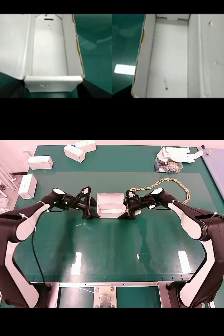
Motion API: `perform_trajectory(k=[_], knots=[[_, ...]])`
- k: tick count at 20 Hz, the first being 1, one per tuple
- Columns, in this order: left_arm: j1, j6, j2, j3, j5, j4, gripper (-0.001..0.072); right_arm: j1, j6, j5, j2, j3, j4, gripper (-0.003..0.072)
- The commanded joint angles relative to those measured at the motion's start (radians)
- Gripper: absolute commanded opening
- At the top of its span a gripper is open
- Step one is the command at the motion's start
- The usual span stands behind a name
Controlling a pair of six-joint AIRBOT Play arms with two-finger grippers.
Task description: Fold the box and place the chain.
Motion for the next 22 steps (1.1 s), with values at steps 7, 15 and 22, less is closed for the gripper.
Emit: perform_trajectory(k=[7, 15, 22], knots=[[-0.013, -0.026, -0.017, 0.001, 0.011, 0.017, 0.072, 0.0, 0.0, -0.002, 0.001, 0.0, 0.001, 0.0591], [-0.04, -0.062, -0.017, 0.001, 0.039, 0.011, 0.072, 0.0, 0.0, -0.002, 0.001, 0.0, 0.001, 0.0591], [-0.041, -0.107, -0.017, 0.001, 0.056, 0.016, 0.072, 0.0, 0.0, -0.002, 0.001, 0.0, 0.001, 0.0591]])
